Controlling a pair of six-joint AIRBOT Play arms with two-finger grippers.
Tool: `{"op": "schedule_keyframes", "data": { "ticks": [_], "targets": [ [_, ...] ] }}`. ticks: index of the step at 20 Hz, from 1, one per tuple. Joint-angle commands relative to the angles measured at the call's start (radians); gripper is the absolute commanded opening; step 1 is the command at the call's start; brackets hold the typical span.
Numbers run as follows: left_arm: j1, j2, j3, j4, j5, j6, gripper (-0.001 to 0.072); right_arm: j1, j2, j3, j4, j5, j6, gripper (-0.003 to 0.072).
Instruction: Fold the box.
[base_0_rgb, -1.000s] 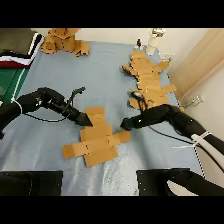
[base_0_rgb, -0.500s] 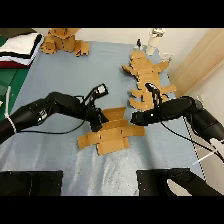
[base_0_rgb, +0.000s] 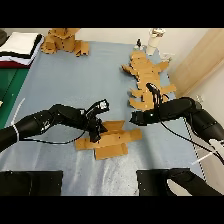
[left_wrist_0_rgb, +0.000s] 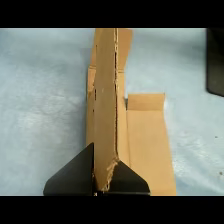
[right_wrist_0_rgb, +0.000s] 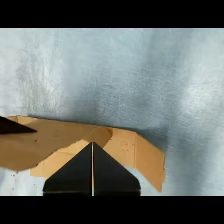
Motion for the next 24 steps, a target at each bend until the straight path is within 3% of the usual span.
{"op": "schedule_keyframes", "data": {
  "ticks": [1,3,6,11,24],
  "targets": [
    [-0.005,0.001,-0.010,-0.029,-0.001,0.011,0.0015,0.001,-0.007,-0.029,-0.003,0.037,0.007,0.0003],
    [-0.005,0.000,-0.014,-0.026,-0.073,0.011,0.0015,0.001,-0.007,-0.048,-0.003,0.064,0.008,0.0003],
    [-0.019,-0.005,-0.014,-0.020,-0.087,0.011,0.0015,0.001,-0.007,-0.057,-0.003,0.099,0.007,0.0003],
    [-0.121,-0.006,-0.014,-0.005,-0.150,0.011,0.0015,0.001,-0.013,-0.058,-0.003,0.145,0.005,0.0003],
    [-0.129,-0.006,-0.014,0.009,-0.194,0.011,0.0015,0.001,-0.013,-0.059,-0.004,0.186,0.003,0.0003]
  ]
}}
